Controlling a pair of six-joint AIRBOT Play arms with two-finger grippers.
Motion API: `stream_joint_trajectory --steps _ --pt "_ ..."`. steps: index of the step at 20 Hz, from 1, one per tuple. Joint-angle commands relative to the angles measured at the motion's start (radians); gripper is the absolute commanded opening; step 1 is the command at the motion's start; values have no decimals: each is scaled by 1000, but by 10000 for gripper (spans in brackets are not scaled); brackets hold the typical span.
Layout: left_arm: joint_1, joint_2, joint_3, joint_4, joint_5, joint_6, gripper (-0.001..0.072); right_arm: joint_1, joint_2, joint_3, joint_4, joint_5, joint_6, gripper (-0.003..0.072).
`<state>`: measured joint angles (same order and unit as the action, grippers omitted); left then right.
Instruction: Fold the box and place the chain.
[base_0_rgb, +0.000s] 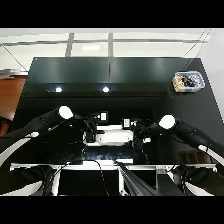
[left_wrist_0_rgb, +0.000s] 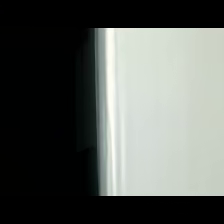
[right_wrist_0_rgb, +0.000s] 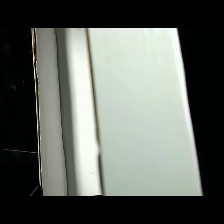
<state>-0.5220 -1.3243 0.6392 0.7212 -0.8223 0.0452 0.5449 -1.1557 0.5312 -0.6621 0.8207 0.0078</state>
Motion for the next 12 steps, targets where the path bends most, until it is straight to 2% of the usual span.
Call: stream_joint_trajectory --steps 1,12 --pt "0 1 1 0 5 0 30 -1 -7 -16 11 -2 -16 711" --pt "0 1 1 0 6 0 30 0 -8 -64 23 -68 -16 710"
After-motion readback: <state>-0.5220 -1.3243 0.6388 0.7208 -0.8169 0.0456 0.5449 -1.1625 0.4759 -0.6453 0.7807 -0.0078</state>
